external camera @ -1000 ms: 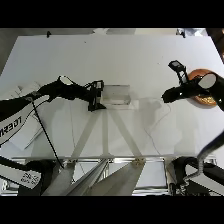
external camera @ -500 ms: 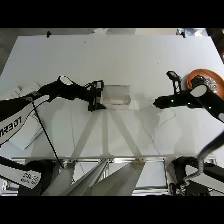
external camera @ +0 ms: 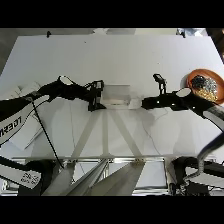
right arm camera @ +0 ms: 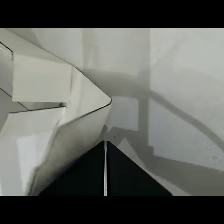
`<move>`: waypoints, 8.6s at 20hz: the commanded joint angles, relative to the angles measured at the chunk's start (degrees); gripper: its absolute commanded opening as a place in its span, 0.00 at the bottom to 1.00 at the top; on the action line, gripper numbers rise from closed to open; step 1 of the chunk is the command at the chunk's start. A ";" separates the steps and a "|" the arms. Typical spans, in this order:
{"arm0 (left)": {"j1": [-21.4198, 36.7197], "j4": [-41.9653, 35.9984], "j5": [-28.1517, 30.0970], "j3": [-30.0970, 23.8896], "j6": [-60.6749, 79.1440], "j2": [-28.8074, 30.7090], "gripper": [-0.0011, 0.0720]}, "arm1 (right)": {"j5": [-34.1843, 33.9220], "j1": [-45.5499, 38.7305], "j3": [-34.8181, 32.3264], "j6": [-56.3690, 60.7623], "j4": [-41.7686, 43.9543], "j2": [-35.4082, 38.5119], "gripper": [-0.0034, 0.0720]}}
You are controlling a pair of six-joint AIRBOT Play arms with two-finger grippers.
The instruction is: Fold the box and place the chain.
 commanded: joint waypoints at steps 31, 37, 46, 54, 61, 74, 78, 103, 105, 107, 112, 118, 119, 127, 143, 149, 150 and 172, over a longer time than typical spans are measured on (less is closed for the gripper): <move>0.04 0.00 0.00 0.04 0.04 0.00 0.21 | -1.01 6.69 -0.02 -6.88 19.54 -0.31 0.59; 0.04 0.00 0.00 0.04 0.04 0.00 0.21 | -9.07 11.39 0.04 -3.50 13.84 -0.28 0.58; 0.04 0.00 0.00 0.04 0.04 0.00 0.21 | -15.87 16.35 3.82 22.10 -12.94 0.07 0.55; 0.04 0.00 -0.02 0.04 0.04 0.00 0.21 | -6.75 20.06 11.87 59.52 -49.94 0.42 0.51; 0.02 0.00 0.00 0.04 0.04 0.00 0.21 | -5.27 22.56 15.37 69.48 -53.75 0.26 0.51; 0.02 0.00 -0.02 0.04 0.04 0.00 0.21 | 8.85 30.84 30.29 79.58 -63.14 -12.94 0.43; 0.02 0.00 0.00 0.04 0.04 0.00 0.21 | 12.44 30.86 30.38 83.49 -64.39 -13.84 0.36; 0.02 0.00 0.00 0.04 0.04 0.00 0.21 | 19.74 23.87 30.40 65.18 -70.75 7.26 0.45; 0.02 0.00 0.00 0.04 0.04 0.00 0.21 | 21.64 17.46 30.40 61.24 -71.80 9.05 0.45; 0.02 0.00 0.00 0.04 0.04 0.00 0.21 | 23.85 10.01 30.38 58.53 -74.42 9.31 0.45; 0.02 0.00 0.00 0.04 0.04 0.00 0.21 | 18.58 -12.63 30.38 52.04 -74.12 8.87 0.39; 0.02 0.00 0.00 0.04 0.04 0.00 0.21 | 15.13 -31.61 30.38 44.39 -62.34 -0.13 0.48; 0.02 0.00 0.00 0.04 0.04 0.00 0.21 | 14.71 -32.74 30.38 44.30 -62.55 -2.03 0.49; 0.02 0.00 0.00 0.04 0.04 0.00 0.21 | 10.62 -34.49 30.38 43.65 -62.36 -12.90 0.49; 0.02 -0.02 0.02 0.04 0.04 0.00 0.21 | 13.09 -28.41 30.38 37.99 -61.09 -3.08 0.06; 0.02 -0.02 0.00 0.04 0.04 0.00 0.21 | 21.94 -18.03 30.38 37.38 -61.07 4.22 0.06; 0.02 -0.02 0.00 0.04 0.04 0.00 0.21 | 23.56 -15.91 30.38 37.42 -61.05 4.52 0.06; 0.02 -0.02 0.00 0.04 0.04 0.00 0.21 | 18.60 27.54 30.38 40.96 -57.00 4.66 0.06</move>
